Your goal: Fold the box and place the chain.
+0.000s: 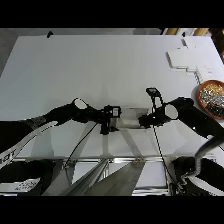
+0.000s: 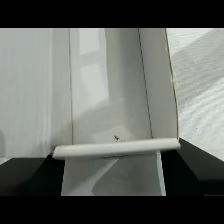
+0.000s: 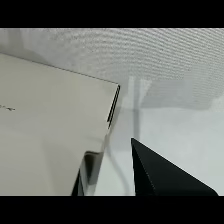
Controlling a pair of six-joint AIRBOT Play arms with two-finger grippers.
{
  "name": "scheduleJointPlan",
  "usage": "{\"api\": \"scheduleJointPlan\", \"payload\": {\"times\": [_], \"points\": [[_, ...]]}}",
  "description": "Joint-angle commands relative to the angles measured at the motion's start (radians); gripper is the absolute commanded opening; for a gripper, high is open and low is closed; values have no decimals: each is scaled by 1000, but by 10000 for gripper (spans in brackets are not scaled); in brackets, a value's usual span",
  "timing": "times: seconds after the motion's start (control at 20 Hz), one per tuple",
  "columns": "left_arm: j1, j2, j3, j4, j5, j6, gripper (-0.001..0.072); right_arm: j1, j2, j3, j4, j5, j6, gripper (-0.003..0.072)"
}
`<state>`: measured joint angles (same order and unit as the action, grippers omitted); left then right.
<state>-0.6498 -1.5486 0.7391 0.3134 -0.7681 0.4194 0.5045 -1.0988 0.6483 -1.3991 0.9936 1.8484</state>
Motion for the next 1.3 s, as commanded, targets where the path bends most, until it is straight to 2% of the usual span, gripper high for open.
{"api": "scheduleJointPlan", "payload": {"times": [0.0, 0.2, 0.65, 0.85, 0.95, 1.0, 1.15, 1.2, 1.25], "points": [[0, 0, 0, 0, 1, 0, 208, 0, 0, 0, 42, -64, 15, 339], [0, 0, 0, 0, 1, 0, 208, 21, -1, 0, 13, -125, 64, 334], [0, 0, 0, 0, 0, 0, 208, 111, -84, 0, -61, -116, 145, 325], [0, 0, 0, 0, 1, 0, 208, 111, -84, 0, -103, -96, 226, 217], [0, 0, 0, 0, 0, 0, 208, 111, -84, 0, -120, -84, 243, 109], [0, 0, 0, 0, 1, 0, 208, 111, -84, 0, -121, -79, 242, 21], [0, 0, 0, 0, 1, 0, 208, 111, -84, 0, -122, -78, 242, 17], [0, 0, 0, 0, 1, 0, 208, 111, -84, 0, -123, -80, 241, 46], [0, 0, 0, 0, 1, 0, 208, 111, -84, 0, -123, -82, 241, 134]]}}
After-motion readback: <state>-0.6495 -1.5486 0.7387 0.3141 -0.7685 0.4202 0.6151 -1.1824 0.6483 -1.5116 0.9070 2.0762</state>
